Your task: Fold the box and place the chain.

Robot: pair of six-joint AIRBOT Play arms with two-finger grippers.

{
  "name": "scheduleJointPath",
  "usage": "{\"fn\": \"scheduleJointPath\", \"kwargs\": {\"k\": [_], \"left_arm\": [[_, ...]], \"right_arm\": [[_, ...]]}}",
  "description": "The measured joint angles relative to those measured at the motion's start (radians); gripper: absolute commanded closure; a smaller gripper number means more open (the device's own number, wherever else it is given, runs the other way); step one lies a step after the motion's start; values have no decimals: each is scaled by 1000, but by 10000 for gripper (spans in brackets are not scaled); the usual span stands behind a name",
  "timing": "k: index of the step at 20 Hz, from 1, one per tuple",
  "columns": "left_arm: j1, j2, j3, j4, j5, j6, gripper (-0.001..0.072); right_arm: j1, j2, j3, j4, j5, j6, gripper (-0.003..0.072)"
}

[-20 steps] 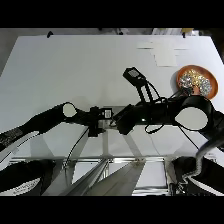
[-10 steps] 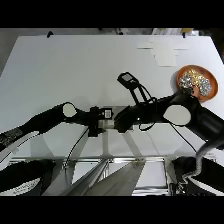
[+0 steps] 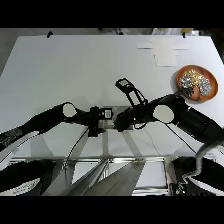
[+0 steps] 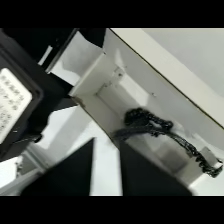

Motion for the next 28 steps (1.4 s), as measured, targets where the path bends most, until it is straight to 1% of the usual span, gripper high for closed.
{"fn": "scheduleJointPath", "kwargs": {"k": [3, 5, 7, 8, 9, 11, 14, 15, 16, 17, 18, 23, 24, 25, 26, 28], "left_arm": [[0, 0, 0, 0, 0, 0, 397], [0, 0, 0, 0, 0, 0, 397], [0, 0, 0, 0, 0, 0, 397], [0, 0, 0, 0, 0, 0, 397], [0, 0, 0, 0, 0, 0, 397], [0, 0, 0, 0, 0, 0, 397], [0, 0, 0, 0, 0, 0, 397], [0, 0, 0, 0, 0, 0, 397], [0, 0, 0, 0, 0, 0, 397], [0, 0, 0, 0, 0, 0, 397], [0, 0, 0, 0, 0, 0, 397], [0, 0, 0, 0, 0, 0, 397], [0, 0, 0, 0, 0, 0, 397], [0, 0, 0, 0, 0, 0, 397], [0, 0, 0, 0, 0, 0, 397], [0, 0, 0, 0, 0, 0, 397]], "right_arm": [[-11, 11, 2, -19, 4, 2, 450], [-43, 27, 27, -32, 40, 2, 580], [-92, 40, 64, -67, 106, 0, 590], [-121, 46, 80, -91, 138, -1, 608], [-156, 49, 93, -119, 170, -1, 672], [-227, 52, 108, -182, 212, 0, 673], [-333, 32, 119, -291, 240, 6, 672], [-370, 17, 119, -326, 244, 10, 652], [-405, -2, 119, -348, 246, 15, 532], [-440, -24, 119, -369, 246, 18, 385], [-472, -48, 116, -381, 243, 21, 313], [-568, -167, 110, -416, 215, 29, 320], [-576, -185, 109, -420, 208, 30, 336], [-583, -204, 109, -423, 193, 36, 376], [-587, -221, 109, -426, 182, 42, 389], [-593, -253, 109, -430, 160, 63, 388]]}}
